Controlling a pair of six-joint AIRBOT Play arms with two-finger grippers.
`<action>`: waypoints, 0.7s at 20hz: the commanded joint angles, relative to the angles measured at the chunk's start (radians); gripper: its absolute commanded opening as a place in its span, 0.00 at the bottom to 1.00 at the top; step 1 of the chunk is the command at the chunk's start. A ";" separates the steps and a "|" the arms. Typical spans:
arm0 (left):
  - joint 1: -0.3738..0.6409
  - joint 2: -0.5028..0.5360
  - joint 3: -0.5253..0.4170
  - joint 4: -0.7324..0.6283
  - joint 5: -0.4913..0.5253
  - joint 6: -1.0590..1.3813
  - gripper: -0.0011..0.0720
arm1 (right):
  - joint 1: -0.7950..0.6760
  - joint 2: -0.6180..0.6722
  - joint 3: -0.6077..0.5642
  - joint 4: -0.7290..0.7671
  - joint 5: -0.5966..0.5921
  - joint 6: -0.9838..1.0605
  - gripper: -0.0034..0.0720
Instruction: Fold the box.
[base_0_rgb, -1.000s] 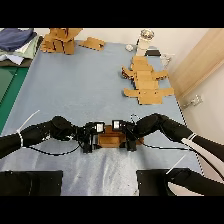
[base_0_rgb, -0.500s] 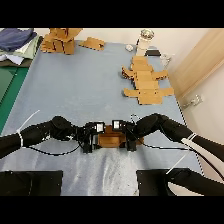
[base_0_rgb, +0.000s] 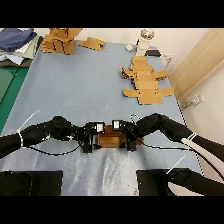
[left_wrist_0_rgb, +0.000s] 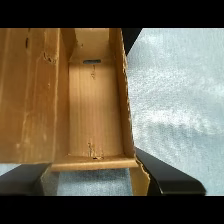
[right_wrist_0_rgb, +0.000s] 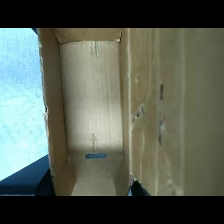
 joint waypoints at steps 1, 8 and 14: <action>-0.001 0.000 0.001 0.000 0.000 0.001 0.67 | 0.000 0.001 0.002 0.005 -0.044 0.000 0.98; 0.000 0.000 0.001 0.000 0.000 0.001 0.67 | -0.013 0.072 0.003 -0.153 -0.094 0.188 0.99; 0.000 0.000 0.001 0.000 0.000 0.001 0.67 | -0.013 0.214 0.003 -0.292 -0.165 0.359 0.99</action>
